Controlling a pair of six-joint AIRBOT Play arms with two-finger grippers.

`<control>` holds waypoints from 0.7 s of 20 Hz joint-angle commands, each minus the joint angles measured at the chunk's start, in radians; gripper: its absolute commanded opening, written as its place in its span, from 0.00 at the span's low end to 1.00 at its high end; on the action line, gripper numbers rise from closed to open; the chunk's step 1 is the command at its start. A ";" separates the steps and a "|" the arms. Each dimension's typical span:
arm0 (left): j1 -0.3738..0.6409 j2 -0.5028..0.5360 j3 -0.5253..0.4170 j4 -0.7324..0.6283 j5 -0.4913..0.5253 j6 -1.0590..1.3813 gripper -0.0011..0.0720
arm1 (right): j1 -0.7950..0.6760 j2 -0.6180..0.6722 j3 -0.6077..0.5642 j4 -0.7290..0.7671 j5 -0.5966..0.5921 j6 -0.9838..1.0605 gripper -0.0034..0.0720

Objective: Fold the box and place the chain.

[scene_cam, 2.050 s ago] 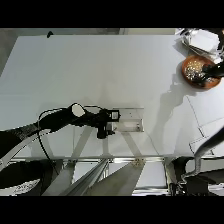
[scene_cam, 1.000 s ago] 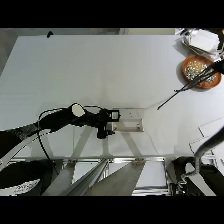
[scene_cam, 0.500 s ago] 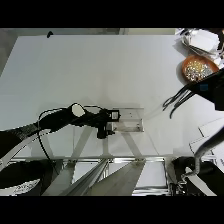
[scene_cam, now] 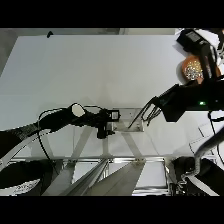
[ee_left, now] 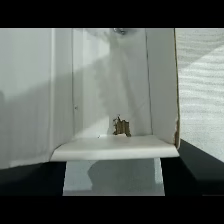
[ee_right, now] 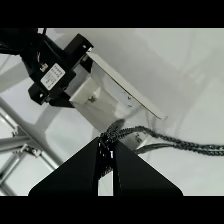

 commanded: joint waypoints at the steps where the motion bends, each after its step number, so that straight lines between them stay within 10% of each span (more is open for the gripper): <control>1: -0.001 0.000 0.000 0.000 0.000 0.000 0.44 | 0.050 0.000 -0.080 -0.011 -0.104 0.018 0.06; 14: -0.001 0.000 0.000 0.000 0.000 0.000 0.44 | 0.208 -0.006 -0.537 0.004 -0.552 0.104 0.06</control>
